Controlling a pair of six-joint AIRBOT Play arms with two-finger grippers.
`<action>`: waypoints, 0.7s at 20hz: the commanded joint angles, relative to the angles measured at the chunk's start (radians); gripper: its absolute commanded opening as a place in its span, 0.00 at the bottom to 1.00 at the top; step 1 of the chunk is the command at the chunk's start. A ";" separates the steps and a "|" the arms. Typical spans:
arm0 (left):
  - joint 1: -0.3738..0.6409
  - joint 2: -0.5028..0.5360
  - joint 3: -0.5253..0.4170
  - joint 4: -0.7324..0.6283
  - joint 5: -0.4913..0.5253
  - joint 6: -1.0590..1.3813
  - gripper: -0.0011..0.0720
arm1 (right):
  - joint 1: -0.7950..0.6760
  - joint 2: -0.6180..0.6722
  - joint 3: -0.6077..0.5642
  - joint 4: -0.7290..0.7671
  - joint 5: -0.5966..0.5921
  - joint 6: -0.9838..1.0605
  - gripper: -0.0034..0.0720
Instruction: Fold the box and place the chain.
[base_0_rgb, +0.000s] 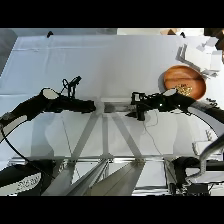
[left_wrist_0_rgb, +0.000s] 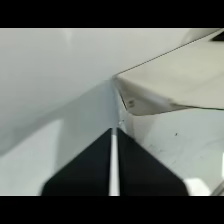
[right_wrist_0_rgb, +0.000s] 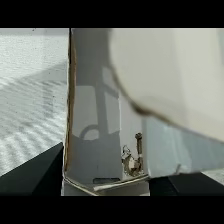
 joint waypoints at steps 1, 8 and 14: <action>-0.001 0.026 0.000 -0.044 -0.001 0.003 0.38 | 0.000 0.000 0.001 0.000 0.000 0.000 0.57; -0.007 0.026 0.000 -0.087 -0.006 0.003 0.41 | 0.000 0.000 0.001 0.000 0.000 0.000 0.57; -0.007 0.026 0.000 -0.081 -0.041 0.004 0.40 | 0.000 0.000 0.001 0.000 0.000 0.000 0.57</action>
